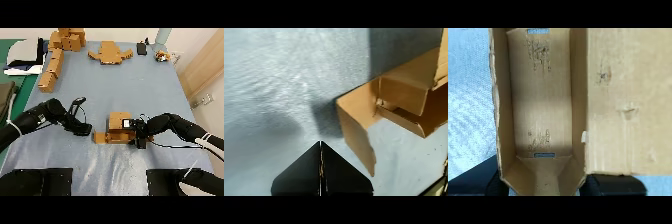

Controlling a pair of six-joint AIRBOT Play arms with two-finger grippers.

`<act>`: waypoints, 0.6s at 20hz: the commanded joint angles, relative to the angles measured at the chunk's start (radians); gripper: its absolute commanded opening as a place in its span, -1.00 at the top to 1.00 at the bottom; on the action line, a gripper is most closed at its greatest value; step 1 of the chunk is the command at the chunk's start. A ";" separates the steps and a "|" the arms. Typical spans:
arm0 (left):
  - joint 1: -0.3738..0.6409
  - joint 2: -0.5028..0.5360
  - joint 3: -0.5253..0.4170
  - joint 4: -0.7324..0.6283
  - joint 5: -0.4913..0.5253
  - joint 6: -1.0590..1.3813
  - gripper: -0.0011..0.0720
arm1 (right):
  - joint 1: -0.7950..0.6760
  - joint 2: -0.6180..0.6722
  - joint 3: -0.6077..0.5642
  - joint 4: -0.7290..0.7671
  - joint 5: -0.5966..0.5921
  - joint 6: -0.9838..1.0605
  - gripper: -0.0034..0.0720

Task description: Fold the box.

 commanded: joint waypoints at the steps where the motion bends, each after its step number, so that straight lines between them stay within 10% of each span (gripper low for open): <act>1: -0.070 -0.041 -0.017 -0.075 0.065 -0.010 0.94 | 0.000 0.001 0.001 -0.001 0.000 0.000 -0.24; 12: -0.134 -0.064 -0.034 -0.148 0.088 -0.015 0.94 | 0.000 0.001 0.000 -0.001 0.000 0.000 -0.24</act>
